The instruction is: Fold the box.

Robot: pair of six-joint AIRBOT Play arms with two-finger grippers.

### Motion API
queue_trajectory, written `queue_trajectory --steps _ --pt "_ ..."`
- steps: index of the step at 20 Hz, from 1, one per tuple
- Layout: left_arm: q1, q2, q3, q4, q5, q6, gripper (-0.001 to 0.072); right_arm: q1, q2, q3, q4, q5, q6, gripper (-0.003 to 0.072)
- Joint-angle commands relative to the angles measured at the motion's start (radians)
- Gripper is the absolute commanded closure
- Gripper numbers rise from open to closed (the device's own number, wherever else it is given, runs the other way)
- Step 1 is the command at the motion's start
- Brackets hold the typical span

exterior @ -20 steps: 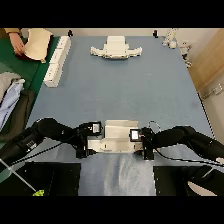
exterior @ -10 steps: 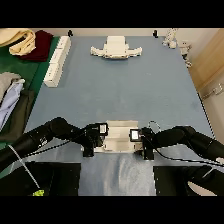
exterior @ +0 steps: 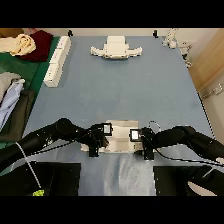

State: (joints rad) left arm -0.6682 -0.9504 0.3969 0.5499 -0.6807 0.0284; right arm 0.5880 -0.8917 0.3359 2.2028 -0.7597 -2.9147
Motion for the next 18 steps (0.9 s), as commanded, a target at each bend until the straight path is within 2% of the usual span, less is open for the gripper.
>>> queue_trajectory --steps 1,2,3,8,9,10,11,13,15,18 --pt "-0.006 -0.023 0.001 -0.027 0.016 0.009 0.0339 0.000 0.000 0.000 0.000 0.000 0.000 0.0120" --pt "-0.006 -0.023 0.001 -0.027 0.016 0.009 0.0201 0.000 0.000 0.000 0.000 0.000 0.000 0.0119" --pt "-0.006 -0.023 0.001 -0.027 0.016 0.009 0.0183 0.000 0.000 0.000 0.000 0.000 0.000 0.0120" --pt "-0.006 -0.023 0.001 -0.026 -0.008 0.009 0.0186 0.000 0.000 0.000 0.000 0.000 0.000 0.0119" --pt "-0.006 -0.023 0.001 -0.026 -0.010 0.000 0.0318 0.000 0.000 0.000 0.000 0.000 0.000 0.0119" --pt "-0.005 -0.022 0.002 -0.013 -0.010 -0.020 0.0653 0.000 0.000 0.000 0.000 0.000 0.000 0.0120" --pt "-0.005 -0.021 0.008 0.030 -0.010 -0.083 0.0694 0.000 0.000 0.000 0.000 0.000 0.000 0.0120" --pt "-0.003 -0.021 0.027 0.161 -0.026 -0.323 0.0695 0.000 0.000 0.000 0.000 0.000 0.000 0.0120" --pt "-0.003 -0.021 0.063 0.309 -0.108 -0.525 0.0695 0.000 0.000 0.000 0.000 0.000 0.000 0.0119" --pt "-0.003 -0.020 0.145 0.422 -0.249 -0.767 0.0695 0.000 0.000 0.000 0.000 0.000 0.000 0.0119"
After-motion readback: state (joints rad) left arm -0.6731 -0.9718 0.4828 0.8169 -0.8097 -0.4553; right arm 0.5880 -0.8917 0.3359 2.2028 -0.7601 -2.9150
